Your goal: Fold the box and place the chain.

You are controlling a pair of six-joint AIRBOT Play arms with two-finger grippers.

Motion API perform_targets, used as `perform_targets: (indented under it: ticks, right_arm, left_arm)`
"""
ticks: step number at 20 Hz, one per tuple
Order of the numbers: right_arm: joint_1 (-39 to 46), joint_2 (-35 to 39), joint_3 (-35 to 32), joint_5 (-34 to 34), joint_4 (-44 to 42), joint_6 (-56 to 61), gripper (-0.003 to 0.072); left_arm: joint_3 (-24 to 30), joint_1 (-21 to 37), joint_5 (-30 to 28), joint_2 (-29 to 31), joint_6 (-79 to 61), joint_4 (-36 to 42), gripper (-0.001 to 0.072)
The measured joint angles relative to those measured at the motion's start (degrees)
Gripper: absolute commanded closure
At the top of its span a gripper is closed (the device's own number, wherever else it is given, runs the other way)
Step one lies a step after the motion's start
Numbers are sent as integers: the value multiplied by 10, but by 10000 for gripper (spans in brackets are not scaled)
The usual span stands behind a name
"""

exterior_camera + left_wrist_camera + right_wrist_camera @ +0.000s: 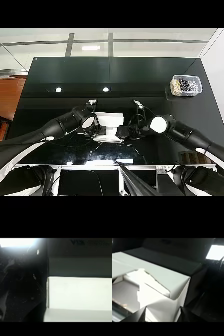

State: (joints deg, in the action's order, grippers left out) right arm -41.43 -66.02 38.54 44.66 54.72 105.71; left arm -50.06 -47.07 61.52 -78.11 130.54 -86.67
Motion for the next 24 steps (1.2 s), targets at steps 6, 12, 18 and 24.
perform_targets:
  ticks: [6,12,18,24]
  right_arm:
    - [-37,-36,45,18,119,115,218]
    - [-66,-77,104,77,210,188,218]
    - [-89,-106,144,135,267,244,324]
    - [-93,-113,161,160,287,268,382]
  left_arm:
    - [0,0,0,0,0,0,678]
    - [0,0,0,0,0,1,678]
    - [0,0,0,0,0,2,678]
    - [0,0,1,0,0,2,678]
